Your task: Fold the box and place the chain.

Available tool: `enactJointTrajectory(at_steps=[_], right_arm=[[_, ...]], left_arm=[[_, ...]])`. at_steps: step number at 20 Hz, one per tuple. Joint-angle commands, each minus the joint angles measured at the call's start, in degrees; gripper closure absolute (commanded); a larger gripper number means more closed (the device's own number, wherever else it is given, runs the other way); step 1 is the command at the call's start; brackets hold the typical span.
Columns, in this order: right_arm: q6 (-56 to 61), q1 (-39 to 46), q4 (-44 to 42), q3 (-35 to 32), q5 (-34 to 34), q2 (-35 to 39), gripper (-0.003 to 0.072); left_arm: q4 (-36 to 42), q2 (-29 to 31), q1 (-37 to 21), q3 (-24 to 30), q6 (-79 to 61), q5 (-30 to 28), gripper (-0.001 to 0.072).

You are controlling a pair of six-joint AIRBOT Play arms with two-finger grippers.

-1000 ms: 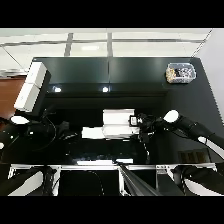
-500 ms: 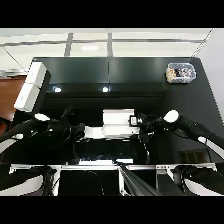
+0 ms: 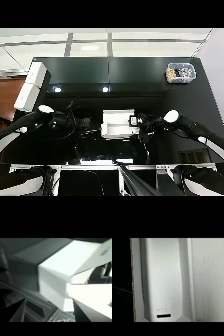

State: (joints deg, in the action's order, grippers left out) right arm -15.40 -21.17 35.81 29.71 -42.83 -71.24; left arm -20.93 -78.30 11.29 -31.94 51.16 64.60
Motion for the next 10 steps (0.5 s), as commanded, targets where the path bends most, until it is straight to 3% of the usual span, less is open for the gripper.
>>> enactJointTrajectory(at_steps=[1,4,6,9,10], right_arm=[[0.02,-0.02,0.0,0.02,0.0,0.02,0.0673],[0.02,-0.02,0.0,0.02,0.0,0.02,0.0674],[0.02,-0.02,0.0,0.02,0.0,0.02,0.0674],[0.02,-0.02,0.0,0.02,0.0,0.02,0.0674],[0.02,-0.02,0.0,0.02,0.0,0.02,0.0674]], left_arm=[[0.94,-0.02,3.15,-3.32,0.42,0.33,0.0067],[-4.9,-0.02,7.13,-7.45,9.27,-0.31,0.0093],[-12.63,-0.02,10.19,-10.29,20.7,-1.05,0.0169],[-20.87,-0.02,14.38,-15.08,30.34,-1.46,0.017],[-22.36,-0.02,15.3,-16.41,32.02,-1.49,0.022]])
